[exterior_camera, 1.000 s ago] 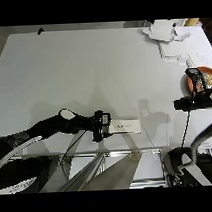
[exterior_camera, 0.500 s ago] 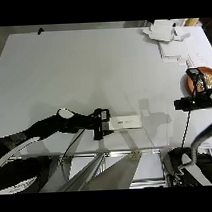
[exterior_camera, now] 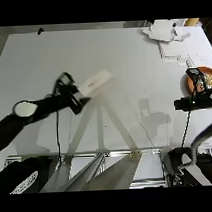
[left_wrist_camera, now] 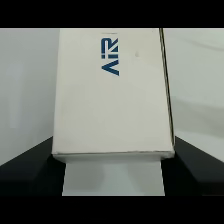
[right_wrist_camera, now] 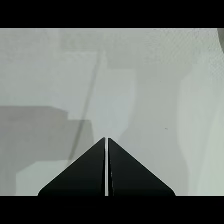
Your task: Fold the box and place the chain.
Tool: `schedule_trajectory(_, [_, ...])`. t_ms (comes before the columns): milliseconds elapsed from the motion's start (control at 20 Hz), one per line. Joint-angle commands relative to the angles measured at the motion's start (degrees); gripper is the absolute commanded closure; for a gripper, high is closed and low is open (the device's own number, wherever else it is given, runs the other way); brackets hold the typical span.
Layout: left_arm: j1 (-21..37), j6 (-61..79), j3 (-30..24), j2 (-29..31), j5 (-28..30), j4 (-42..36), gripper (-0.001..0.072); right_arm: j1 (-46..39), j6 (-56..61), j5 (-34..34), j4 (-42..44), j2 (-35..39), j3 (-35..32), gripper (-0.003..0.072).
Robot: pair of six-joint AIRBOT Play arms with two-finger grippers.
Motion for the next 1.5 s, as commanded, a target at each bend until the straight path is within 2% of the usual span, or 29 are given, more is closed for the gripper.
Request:
schedule_trajectory(0, [15.0, -32.5, 0.0, 7.4, -2.4, 26.3, 0.0429, 0.0, 0.0, 0.0, 0.0, 0.0, 0.0, 0.0667])
schedule_trajectory(100, [20.4, -44.6, 0.0, 7.2, -7.2, 38.5, 0.0421, 0.0, 0.0, 0.0, 0.0, 0.0, 0.0, 0.0667])
schedule_trajectory(200, [23.7, -57.7, 0.0, 6.1, -10.9, 47.3, 0.0304, 0.0, 0.0, 0.0, 0.0, 0.0, 0.0, 0.0667])
schedule_trajectory(300, [25.7, -64.2, 0.0, 4.5, -14.6, 48.7, 0.0295, 0.0, 0.0, 0.0, 0.0, 0.0, 0.0, 0.0667])
schedule_trajectory(450, [26.1, -64.3, 0.0, 1.6, -19.3, 48.6, 0.0294, 0.0, 0.0, 0.0, 0.0, 0.0, 0.0, 0.0667])
schedule_trajectory(500, [26.1, -64.3, 0.0, 0.7, -20.3, 48.5, 0.0256, 0.0, 0.0, 0.0, 0.0, 0.0, 0.0, 0.0667])
schedule_trajectory(550, [26.0, -64.3, 0.0, 0.0, -21.0, 48.2, 0.0104, 0.0, 0.0, 0.0, 0.0, 0.0, 0.0, 0.0667])
schedule_trajectory(600, [26.0, -64.2, 0.0, -0.3, -21.5, 46.8, 0.0019, 0.0, 0.0, 0.0, 0.0, 0.0, 0.0, 0.0667])
schedule_trajectory(850, [26.0, -64.0, 0.0, 0.6, -24.9, 45.8, 0.0014, 0.0, 0.0, 0.0, 0.0, 0.0, 0.0, 0.0667])
schedule_trajectory(1300, [20.0, -63.4, 0.0, 21.3, -33.9, 48.3, 0.0017, 0.0, 0.0, 0.0, 0.0, 0.0, 0.0, 0.0667])
schedule_trajectory(1450, [19.4, -63.4, 0.0, 23.4, -35.4, 48.5, 0.0017, 0.0, 0.0, 0.0, 0.0, 0.0, 0.0, 0.0667])
